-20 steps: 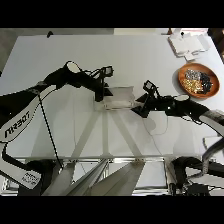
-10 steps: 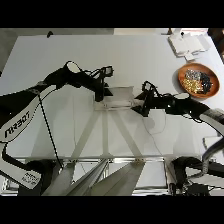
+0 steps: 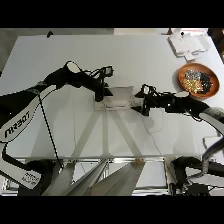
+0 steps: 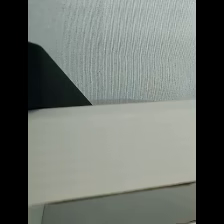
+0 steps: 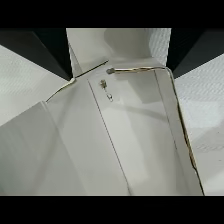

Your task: Fold the box and place the chain.

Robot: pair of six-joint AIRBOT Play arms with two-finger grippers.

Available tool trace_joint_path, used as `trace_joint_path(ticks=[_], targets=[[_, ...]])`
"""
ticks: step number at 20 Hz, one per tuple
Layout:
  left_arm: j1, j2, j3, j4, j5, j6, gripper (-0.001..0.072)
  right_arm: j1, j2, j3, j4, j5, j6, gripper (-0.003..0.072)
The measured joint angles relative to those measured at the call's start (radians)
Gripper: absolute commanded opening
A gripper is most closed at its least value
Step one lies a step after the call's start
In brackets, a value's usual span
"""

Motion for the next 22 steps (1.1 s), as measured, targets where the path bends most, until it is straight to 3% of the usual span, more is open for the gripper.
trace_joint_path(ticks=[10,22], targets=[[0.0,0.0,0.0,-0.001,0.0,-0.001,0.0014,-0.018,-0.028,0.009,-0.011,-0.039,0.106,0.0629],[0.0,0.0,0.0,0.002,0.002,-0.001,0.0014,-0.056,-0.197,0.272,-0.205,0.251,0.09,0.0629]])
